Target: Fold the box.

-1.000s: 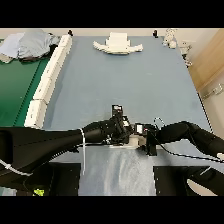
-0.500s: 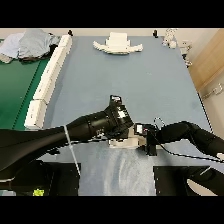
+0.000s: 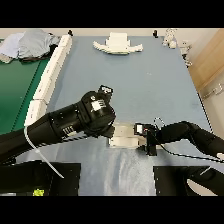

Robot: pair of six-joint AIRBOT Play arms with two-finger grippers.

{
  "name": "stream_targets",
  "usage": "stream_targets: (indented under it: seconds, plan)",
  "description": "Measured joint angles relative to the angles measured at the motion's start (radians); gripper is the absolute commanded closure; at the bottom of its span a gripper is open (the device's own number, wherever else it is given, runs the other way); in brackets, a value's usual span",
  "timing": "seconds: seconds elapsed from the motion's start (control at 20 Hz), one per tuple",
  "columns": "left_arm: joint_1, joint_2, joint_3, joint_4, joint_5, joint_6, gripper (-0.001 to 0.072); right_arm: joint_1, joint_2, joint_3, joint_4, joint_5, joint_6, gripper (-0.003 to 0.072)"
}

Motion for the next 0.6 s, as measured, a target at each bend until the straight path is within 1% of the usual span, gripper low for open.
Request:
stream_targets:
  seconds: [0.15, 0.3, 0.4, 0.55, 0.6]
  plan:
    - [0.082, 0.011, -0.022, -0.126, 0.105, 0.181, 0.0696, 0.000, 0.000, 0.000, 0.000, 0.000, 0.000, 0.0176]
    - [0.174, 0.035, -0.075, -0.236, 0.175, 0.404, 0.0696, 0.000, 0.000, 0.000, 0.000, 0.000, 0.000, 0.0175]
    - [0.250, 0.065, -0.135, -0.333, 0.224, 0.607, 0.0695, 0.000, 0.000, 0.000, 0.000, 0.000, 0.000, 0.0176]
    - [0.385, 0.114, -0.254, -0.523, 0.290, 1.014, 0.0684, 0.000, 0.000, 0.000, 0.000, 0.000, 0.000, 0.0175]
    - [0.432, 0.126, -0.298, -0.587, 0.310, 1.157, 0.0391, 0.000, 0.000, 0.000, 0.000, 0.000, 0.000, 0.0176]
